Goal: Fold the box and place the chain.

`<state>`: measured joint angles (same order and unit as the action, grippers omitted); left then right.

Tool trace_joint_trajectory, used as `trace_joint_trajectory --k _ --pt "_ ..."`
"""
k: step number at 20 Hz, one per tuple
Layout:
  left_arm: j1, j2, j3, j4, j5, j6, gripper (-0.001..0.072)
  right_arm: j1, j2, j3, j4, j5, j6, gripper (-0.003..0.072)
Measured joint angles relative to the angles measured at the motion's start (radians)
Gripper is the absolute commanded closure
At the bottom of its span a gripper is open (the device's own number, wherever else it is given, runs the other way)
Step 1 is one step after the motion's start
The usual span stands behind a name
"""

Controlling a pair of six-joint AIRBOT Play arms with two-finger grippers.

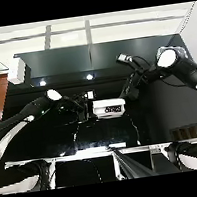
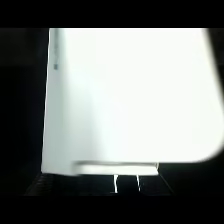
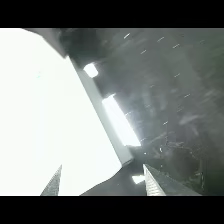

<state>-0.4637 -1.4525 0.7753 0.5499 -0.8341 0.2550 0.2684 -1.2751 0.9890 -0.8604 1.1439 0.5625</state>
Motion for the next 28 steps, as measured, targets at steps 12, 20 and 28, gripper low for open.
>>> trace_joint_trajectory --k 12,20,28 --pt "0.0 0.0 0.0 0.0 -0.006 -0.001 0.0221 0.096 0.024 -0.101 0.135 -0.016 -0.168 0.0084" --pt "0.0 0.0 0.0 -0.001 -0.008 -0.001 0.0221 0.111 0.024 -0.104 0.089 -0.081 -0.177 0.0085" --pt "0.0 0.0 0.0 -0.002 -0.007 -0.003 0.0221 0.113 0.024 -0.104 0.075 -0.116 -0.177 0.0271"
